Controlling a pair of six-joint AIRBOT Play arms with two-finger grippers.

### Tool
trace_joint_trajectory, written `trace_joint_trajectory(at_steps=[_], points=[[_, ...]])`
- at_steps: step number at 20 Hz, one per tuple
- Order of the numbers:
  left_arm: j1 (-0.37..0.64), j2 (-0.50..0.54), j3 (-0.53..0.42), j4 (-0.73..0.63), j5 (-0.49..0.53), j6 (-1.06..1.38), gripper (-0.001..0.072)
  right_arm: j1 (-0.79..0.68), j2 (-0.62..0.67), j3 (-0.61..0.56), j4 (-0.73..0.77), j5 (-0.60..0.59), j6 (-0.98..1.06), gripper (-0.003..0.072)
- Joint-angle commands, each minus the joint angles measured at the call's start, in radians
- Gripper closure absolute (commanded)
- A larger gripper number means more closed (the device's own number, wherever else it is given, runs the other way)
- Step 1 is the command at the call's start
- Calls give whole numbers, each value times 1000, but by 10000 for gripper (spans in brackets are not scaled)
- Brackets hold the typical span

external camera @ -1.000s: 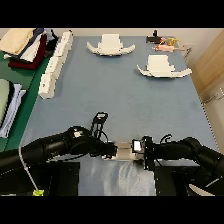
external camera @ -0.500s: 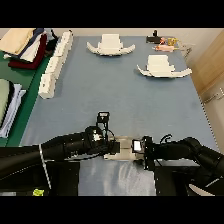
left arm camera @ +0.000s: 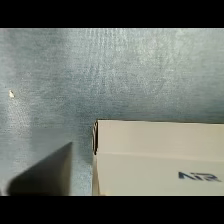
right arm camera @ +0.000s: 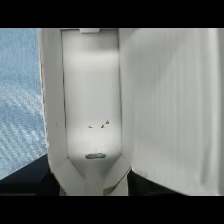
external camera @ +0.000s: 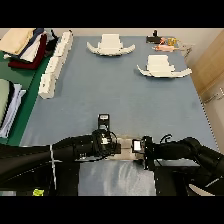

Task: Fold the box.

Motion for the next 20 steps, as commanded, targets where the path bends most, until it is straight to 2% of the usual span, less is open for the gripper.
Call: trace_joint_trajectory(at_steps=[1,4,5,12,13,14,15,20], points=[[-3,-18,1,1,3,-4,601,1,1,0,0,-1,0,266],[-3,-23,2,-2,26,-20,608,1,1,0,0,-1,0,266],[-3,-23,2,-1,23,-28,694,1,1,0,0,-1,0,266],[-3,-20,9,-6,24,-21,690,1,1,0,0,-1,0,267],[-3,-20,12,-5,25,-14,628,1,1,0,0,-1,0,267],[-3,-20,14,-5,24,-7,297,1,1,0,0,-1,0,267],[-3,-20,15,-5,24,-9,134,1,1,0,0,-1,0,267],[-3,-20,15,-2,14,-9,128,1,1,0,0,-1,0,267]])
